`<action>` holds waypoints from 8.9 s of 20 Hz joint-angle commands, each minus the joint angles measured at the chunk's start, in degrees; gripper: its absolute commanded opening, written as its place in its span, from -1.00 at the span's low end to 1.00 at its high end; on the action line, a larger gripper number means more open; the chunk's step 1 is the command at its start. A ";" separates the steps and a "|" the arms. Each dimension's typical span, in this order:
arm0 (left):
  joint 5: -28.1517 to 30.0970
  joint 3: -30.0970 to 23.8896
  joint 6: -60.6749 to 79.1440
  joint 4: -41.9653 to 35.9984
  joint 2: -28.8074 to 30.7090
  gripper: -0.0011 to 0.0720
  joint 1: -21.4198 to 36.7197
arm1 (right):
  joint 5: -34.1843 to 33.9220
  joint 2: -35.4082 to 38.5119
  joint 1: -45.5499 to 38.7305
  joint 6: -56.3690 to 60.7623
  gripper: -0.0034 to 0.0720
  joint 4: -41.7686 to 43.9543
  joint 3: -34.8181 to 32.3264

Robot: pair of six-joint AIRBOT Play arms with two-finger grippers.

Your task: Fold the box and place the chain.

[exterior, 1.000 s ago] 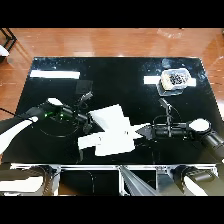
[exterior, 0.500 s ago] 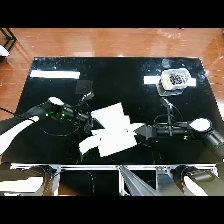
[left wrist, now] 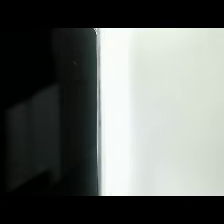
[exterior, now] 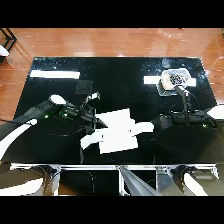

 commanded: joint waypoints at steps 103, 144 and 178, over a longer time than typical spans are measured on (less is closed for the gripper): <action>13.57 0.46 1.29 15.26 -0.85 -0.91 -5.66 | -23.37 -19.39 31.80 -60.92 0.94 18.08 -2.99; -4.63 0.46 -33.07 33.68 24.33 -0.39 6.45 | -26.14 -19.63 34.21 -58.31 0.33 15.32 -2.99; 38.86 -12.46 -34.67 3.56 13.03 -0.91 -12.11 | -26.14 -19.63 34.21 -58.31 0.34 15.30 -2.99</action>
